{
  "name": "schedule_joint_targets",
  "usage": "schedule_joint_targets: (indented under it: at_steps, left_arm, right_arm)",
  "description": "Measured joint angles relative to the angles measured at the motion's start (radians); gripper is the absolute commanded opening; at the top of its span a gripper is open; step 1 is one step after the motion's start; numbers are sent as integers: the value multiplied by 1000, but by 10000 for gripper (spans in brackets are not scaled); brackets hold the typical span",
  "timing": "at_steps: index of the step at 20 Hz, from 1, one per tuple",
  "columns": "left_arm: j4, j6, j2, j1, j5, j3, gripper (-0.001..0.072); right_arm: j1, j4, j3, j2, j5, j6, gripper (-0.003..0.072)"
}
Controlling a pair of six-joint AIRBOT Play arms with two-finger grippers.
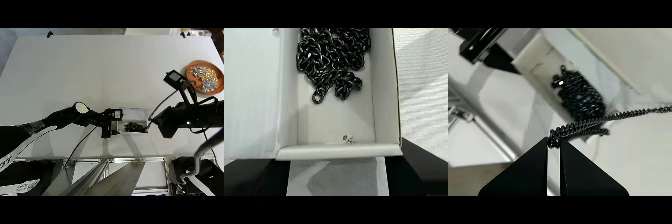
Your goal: Fold the box and place the chain.
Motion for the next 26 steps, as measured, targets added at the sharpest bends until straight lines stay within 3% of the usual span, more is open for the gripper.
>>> schedule_joint_targets:
  at_steps: [3,12,21,22,24,26]
  left_arm:
    - [0,0,0,0,0,0,274]
    - [0,0,0,0,0,0,274]
    - [0,0,0,0,0,0,274]
    - [0,0,0,0,0,0,274]
    - [0,0,0,0,0,0,274]
    - [0,0,0,0,0,0,274]
  right_arm:
    - [26,35,0,16,16,-4,20]
    - [40,225,-6,22,-117,-51,20]
    - [40,191,-208,-64,-277,-60,21]
    - [40,182,-226,-84,-290,-61,31]
    - [40,159,-251,-132,-309,-63,189]
    - [40,146,-264,-167,-315,-64,242]
